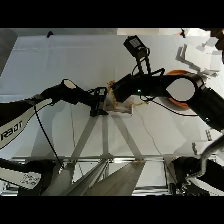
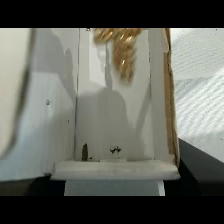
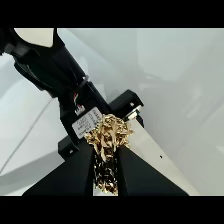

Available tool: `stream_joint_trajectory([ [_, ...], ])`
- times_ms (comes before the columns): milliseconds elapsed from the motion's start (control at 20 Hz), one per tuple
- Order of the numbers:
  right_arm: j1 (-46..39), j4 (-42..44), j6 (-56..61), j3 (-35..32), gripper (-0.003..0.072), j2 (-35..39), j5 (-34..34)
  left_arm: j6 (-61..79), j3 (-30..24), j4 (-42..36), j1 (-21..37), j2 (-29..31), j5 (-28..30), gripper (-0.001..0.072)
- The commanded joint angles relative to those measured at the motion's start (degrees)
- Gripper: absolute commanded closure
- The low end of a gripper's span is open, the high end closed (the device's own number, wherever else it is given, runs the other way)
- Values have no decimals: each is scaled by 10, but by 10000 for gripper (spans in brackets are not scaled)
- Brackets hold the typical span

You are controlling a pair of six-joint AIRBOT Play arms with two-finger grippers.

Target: Fold the box and place the chain.

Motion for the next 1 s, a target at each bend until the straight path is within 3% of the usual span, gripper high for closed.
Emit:
stream_joint_trajectory([
  [0,0,-16,-6,-8,683,0,-3,0,0,0,0,0,0,276],
  [200,0,-59,14,-67,682,0,-8,0,0,0,0,0,0,276],
  [400,0,-57,14,-134,682,-1,-58,0,0,0,0,0,0,276],
  [600,0,-55,26,-145,666,-1,-70,0,0,0,0,0,0,276],
  [650,0,-55,26,-145,581,-1,-72,0,0,0,0,0,0,276],
  [700,0,-54,26,-145,449,-1,-75,0,0,0,0,0,0,276],
  [750,0,-54,26,-145,379,0,-78,0,0,0,0,0,0,276],
  [950,0,-54,21,-145,379,4,-73,0,0,0,0,0,0,276],
])
